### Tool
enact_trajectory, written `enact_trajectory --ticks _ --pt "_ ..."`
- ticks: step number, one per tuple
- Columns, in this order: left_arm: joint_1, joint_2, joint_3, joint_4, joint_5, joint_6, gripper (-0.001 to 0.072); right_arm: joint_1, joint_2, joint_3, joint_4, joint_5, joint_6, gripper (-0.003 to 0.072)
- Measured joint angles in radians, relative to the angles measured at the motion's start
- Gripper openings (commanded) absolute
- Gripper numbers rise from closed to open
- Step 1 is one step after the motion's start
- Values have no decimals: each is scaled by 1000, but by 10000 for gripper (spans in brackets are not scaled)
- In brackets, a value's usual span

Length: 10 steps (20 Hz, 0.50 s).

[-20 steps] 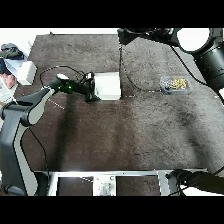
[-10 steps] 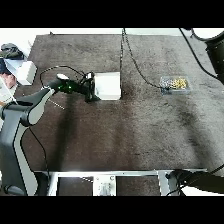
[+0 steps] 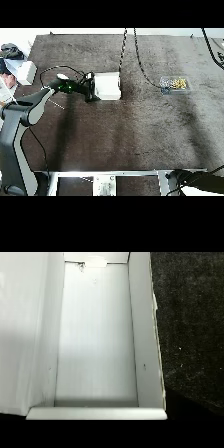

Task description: Fold the box and place the chain.

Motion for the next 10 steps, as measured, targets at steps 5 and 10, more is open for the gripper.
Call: enact_trajectory --ticks 5,10 --pt "0 0 0 0 0 0 340 0 0 7 42 -45 -32 -8" --pt "0 0 0 0 0 0 340 0 -1 8 52 -87 -39 -9"
